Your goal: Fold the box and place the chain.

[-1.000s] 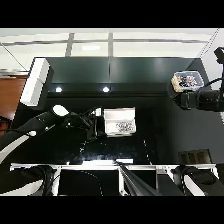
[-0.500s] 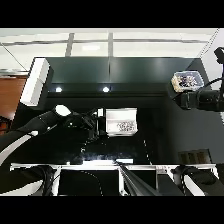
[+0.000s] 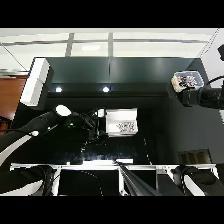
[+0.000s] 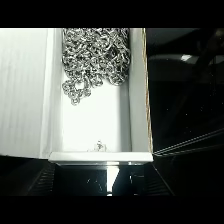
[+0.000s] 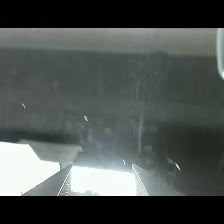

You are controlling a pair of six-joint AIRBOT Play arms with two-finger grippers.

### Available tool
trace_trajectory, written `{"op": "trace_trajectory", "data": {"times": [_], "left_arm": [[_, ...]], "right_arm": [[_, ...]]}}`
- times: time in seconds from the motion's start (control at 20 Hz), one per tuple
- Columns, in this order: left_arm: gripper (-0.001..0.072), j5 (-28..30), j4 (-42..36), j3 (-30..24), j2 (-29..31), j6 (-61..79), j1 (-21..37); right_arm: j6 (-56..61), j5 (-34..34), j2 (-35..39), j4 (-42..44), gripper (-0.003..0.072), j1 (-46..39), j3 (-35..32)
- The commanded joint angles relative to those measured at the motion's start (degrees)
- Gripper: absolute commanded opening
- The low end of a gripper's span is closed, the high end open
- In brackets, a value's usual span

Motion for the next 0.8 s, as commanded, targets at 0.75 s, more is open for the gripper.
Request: {"op": "trace_trajectory", "data": {"times": [0.75], "left_arm": [[0.0287, 0.09, 0.09, 0.02, -0.02, 0.02, -0.02]], "right_arm": [[-61.83, -11.37, -30.67, 22.45, 0.0720, 10.99, 0.07]]}}
